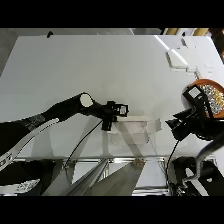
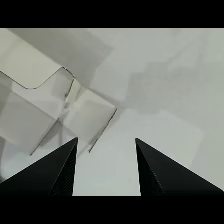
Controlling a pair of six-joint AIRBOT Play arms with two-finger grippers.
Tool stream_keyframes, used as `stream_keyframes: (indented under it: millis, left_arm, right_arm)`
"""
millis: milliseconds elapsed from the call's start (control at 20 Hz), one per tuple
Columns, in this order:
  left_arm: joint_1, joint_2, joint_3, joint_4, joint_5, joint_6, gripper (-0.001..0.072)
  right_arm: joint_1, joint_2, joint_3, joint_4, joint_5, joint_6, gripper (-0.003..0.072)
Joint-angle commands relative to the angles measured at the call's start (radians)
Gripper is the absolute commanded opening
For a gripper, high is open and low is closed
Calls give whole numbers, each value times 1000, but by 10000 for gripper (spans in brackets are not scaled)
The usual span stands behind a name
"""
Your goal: Fold the box and place the chain.
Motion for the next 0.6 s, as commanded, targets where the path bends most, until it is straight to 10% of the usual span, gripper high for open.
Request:
stream_keyframes:
  millis: [0,550]
  left_arm:
    - [0,0,0,0,-12,-1,4]
    - [0,0,0,0,0,-2,13]
  right_arm:
    - [0,-1,0,0,0,0,405]
    - [0,-1,0,0,0,0,404]
